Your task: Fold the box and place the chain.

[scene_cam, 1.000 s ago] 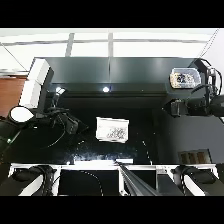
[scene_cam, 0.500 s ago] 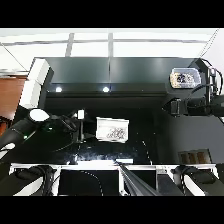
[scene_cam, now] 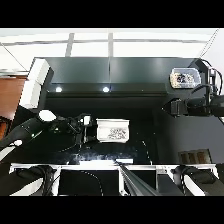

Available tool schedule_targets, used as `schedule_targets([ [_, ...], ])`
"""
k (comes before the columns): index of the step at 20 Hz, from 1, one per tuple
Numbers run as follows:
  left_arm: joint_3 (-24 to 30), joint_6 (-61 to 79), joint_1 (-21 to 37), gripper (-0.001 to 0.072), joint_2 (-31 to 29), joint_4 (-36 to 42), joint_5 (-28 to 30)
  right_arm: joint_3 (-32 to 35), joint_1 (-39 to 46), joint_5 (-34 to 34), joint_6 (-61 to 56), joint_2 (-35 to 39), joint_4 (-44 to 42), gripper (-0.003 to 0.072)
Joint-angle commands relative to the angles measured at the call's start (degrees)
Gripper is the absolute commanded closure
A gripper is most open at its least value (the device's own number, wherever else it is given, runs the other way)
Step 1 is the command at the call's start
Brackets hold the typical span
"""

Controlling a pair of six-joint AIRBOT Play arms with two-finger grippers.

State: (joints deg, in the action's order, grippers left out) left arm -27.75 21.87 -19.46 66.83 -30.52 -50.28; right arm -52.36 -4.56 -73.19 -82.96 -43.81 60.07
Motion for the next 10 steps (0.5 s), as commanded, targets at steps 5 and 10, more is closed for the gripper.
schedule_targets([
  [5,0.0,-3.2,-0.1,0.0000,1.3,-0.9,0.2,0.0,0.0,0.0,0.0,0.0,0.0,0.0234],
  [10,0.0,-5.6,-0.5,0.0000,1.3,-3.1,-0.7,0.0,0.0,0.1,0.0,0.0,0.0,0.0234],
])
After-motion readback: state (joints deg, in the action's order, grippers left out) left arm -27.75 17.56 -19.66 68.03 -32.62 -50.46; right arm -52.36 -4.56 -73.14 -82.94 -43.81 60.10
